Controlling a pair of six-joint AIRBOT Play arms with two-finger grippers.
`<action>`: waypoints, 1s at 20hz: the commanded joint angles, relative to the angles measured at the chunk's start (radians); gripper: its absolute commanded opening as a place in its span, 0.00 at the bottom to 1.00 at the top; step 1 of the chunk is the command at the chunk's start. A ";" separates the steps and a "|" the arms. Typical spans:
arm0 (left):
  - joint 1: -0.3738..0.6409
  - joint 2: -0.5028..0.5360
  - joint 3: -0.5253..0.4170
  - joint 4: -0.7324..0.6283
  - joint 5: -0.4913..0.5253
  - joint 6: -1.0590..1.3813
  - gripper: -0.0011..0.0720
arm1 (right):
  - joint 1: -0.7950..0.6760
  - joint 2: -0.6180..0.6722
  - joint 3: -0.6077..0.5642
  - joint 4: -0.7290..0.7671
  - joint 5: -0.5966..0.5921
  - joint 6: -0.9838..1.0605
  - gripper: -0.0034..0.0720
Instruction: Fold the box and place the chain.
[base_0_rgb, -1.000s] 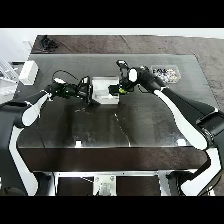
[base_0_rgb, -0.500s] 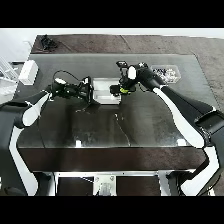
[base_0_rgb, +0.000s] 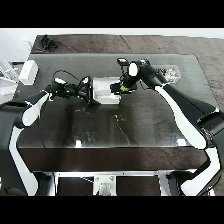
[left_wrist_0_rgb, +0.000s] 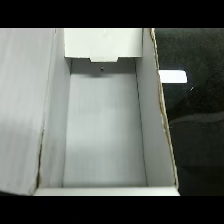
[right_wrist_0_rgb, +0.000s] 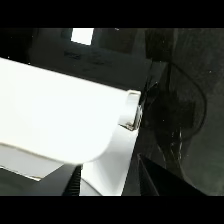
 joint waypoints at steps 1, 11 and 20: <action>0.000 0.000 0.000 0.001 -0.001 0.000 0.50 | 0.001 -0.023 0.001 -0.011 -0.014 0.013 0.57; 0.000 0.000 0.000 0.001 -0.001 0.000 0.50 | 0.045 -0.063 0.013 -0.187 0.000 0.144 0.53; 0.000 0.000 0.000 0.001 -0.001 0.000 0.50 | 0.075 -0.064 0.029 -0.305 0.031 0.186 0.52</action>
